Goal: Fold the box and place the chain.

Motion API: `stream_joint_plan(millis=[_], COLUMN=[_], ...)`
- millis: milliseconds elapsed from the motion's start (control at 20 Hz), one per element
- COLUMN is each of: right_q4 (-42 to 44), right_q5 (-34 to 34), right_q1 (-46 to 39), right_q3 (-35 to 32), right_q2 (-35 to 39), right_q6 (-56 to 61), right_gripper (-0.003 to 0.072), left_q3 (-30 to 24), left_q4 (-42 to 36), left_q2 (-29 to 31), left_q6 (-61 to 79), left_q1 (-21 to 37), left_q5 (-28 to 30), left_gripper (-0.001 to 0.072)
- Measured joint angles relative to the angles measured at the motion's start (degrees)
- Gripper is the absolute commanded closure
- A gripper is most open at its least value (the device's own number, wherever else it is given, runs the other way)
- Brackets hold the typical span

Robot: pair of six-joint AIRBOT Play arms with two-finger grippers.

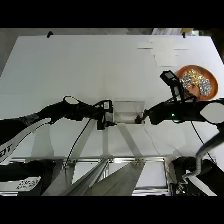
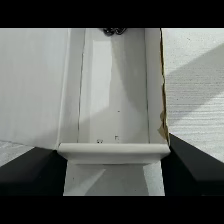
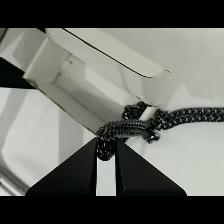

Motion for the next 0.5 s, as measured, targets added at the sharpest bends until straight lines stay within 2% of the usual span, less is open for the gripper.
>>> stream_joint_plan(millis=[450, 500], right_q4=[0.79, 0.7], right_q5=[-7.17, -7.54], right_q1=[4.04, 4.35], right_q3=[-3.72, -3.74], right_q2=[-8.74, -9.62], right_q6=[-0.37, -0.39], right_gripper=[0.0674, 0.0627], left_q3=[0.0, 0.0], left_q4=[0.0, 0.0], left_q2=[0.02, 0.0], left_q6=[0.0, 0.0], left_q1=[0.0, 0.0], left_q5=[-0.02, 0.0], left_gripper=[0.0501, 0.0501])
